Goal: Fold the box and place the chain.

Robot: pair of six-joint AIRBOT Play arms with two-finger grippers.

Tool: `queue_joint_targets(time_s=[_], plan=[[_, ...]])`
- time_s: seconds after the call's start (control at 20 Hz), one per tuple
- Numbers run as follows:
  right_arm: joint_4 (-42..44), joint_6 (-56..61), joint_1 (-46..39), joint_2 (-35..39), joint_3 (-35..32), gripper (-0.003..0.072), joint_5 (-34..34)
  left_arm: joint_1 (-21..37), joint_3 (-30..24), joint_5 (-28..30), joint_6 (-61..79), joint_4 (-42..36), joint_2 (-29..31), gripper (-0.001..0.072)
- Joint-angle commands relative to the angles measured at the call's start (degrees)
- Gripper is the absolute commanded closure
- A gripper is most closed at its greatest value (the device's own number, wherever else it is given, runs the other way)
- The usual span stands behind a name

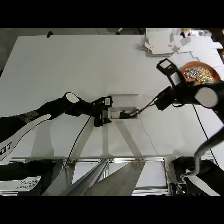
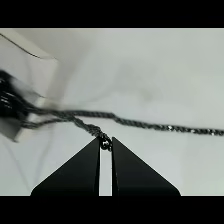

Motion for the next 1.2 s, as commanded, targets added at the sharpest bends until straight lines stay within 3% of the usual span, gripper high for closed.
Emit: queue_joint_targets(time_s=[0.0,0.2,0.35,0.6,0.85,1.15], plan=[[15.0,-4.4,0.0,11.0,0.2,0.0675,0.2,0.0,0.0,0.0,0.0,0.0,0.0,0.0437],[36.4,-15.3,0.0,13.9,1.1,0.0675,-1.3,0.0,0.0,0.0,0.0,0.0,0.0,0.0438],[42.1,-18.0,0.1,10.9,1.1,0.0675,-2.2,0.0,0.0,0.0,0.0,0.0,0.0,0.0437],[40.3,-19.9,1.0,-1.0,1.1,0.0675,0.3,0.0,0.0,0.0,0.0,0.0,0.0,0.0437],[29.7,-20.3,9.4,-12.7,1.1,0.0675,-1.2,0.0,0.0,0.0,0.0,0.0,0.0,0.0437],[23.1,-14.1,11.1,-21.0,1.1,0.0673,-3.6,0.0,0.0,0.0,0.0,0.0,0.0,0.0437]])
